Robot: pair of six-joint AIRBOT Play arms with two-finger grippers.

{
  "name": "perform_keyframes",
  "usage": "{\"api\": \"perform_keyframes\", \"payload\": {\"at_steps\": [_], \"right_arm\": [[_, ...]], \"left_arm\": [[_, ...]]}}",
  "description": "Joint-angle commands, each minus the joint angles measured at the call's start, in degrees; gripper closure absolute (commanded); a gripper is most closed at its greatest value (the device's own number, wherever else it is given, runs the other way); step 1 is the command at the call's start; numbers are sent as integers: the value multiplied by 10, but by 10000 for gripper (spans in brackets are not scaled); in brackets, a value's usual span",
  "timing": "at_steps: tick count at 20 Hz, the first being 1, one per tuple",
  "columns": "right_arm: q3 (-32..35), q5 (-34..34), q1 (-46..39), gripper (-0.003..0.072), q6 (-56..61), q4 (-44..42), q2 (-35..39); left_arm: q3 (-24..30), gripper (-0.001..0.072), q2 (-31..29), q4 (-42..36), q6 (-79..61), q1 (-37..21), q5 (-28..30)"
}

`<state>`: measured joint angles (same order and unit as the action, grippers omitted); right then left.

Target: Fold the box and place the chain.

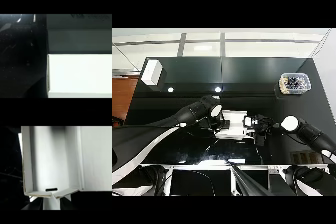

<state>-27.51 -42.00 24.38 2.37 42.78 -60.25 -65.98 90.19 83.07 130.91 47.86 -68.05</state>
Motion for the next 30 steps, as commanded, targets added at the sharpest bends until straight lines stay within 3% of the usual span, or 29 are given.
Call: {"api": "perform_keyframes", "payload": {"at_steps": [1,6,11,12,13,15,17,18,19,20,21,22,23,24,27,30], "right_arm": [[0,7,0,454,0,-53,-7],[0,27,16,454,-2,-120,-38],[0,63,32,456,-4,-122,-53],[0,62,32,577,-5,-121,-53],[0,63,32,617,-4,-122,-53],[0,63,32,298,-5,-121,-53],[0,62,32,317,-5,-121,-53],[0,59,32,521,-4,-121,-53],[0,59,32,507,-4,-121,-53],[0,62,32,289,-4,-122,-53],[0,62,32,292,-4,-121,-53],[0,61,32,319,-4,-121,-53],[0,55,32,559,-4,-121,-53],[0,47,30,676,0,-118,-50],[-3,25,8,677,132,-77,-20],[-3,-30,-69,677,387,-3,54]], "left_arm": [[-1,683,0,-2,0,0,1],[-1,683,0,-2,0,0,1],[-1,683,0,-2,0,0,1],[-1,683,0,-2,0,0,1],[-1,683,0,-2,0,-1,1],[-1,683,0,-2,0,-1,3],[-1,683,0,-2,0,-1,3],[-1,683,0,-2,0,-1,3],[-1,683,0,-2,0,-1,3],[-1,683,0,-2,0,-1,3],[-1,683,0,-2,0,-1,3],[-1,682,0,-2,0,-1,3],[-1,683,0,-2,0,-1,5],[-1,683,0,-2,0,-1,5],[-1,683,0,0,0,-1,3],[-1,683,0,0,0,-1,2]]}}
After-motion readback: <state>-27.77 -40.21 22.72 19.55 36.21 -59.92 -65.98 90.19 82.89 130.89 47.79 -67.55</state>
